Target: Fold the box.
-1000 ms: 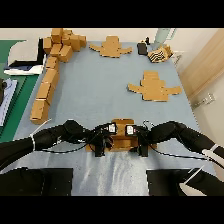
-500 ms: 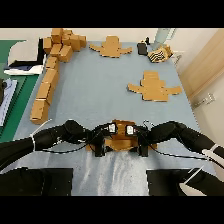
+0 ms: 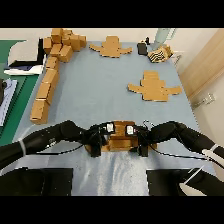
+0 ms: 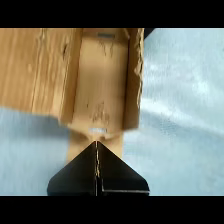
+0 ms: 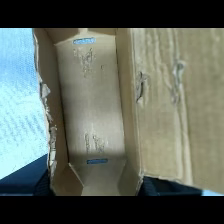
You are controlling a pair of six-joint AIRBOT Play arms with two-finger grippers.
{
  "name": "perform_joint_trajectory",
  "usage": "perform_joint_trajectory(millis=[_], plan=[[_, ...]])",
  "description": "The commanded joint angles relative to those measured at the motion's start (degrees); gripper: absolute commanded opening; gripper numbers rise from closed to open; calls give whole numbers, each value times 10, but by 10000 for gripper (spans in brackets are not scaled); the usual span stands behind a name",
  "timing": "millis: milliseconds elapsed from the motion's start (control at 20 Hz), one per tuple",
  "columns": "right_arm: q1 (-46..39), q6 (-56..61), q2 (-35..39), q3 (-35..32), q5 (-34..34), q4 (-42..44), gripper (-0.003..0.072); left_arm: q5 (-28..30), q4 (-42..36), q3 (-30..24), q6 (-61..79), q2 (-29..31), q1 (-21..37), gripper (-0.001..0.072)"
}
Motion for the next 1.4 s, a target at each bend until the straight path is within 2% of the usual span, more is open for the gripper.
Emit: perform_joint_trajectory(millis=[0, 150, 200, 300, 450, 600, 750, 850, 1100, 1350], plan=[[0, 0, 0, 0, 0, 0, 586, -74, 294, 1, -437, 110, 1, 14], [0, 0, 0, 0, 0, 0, 586, -159, 507, 0, -842, 181, 16, 13], [0, 0, 0, 0, 0, 0, 587, -193, 530, 1, -922, 182, 35, 13], [0, 0, 0, 0, 0, 0, 586, -220, 464, -4, -922, 165, 81, 12], [0, 0, 0, 0, 0, 0, 586, -186, 290, -26, -800, 113, 126, 11], [0, 0, 0, 0, 0, 0, 586, -165, 211, -35, -746, 55, 143, 11], [0, 0, 0, 0, 0, 0, 586, -143, 48, -34, -618, 8, 142, 11], [0, 0, 0, 0, 0, 0, 586, -124, -34, -34, -563, -7, 142, 11], [0, 0, 0, 0, 0, 0, 586, -108, -89, -34, -523, -7, 136, 10], [0, 0, 0, 0, 0, 0, 586, -100, -127, -34, -505, -7, 81, 11]])
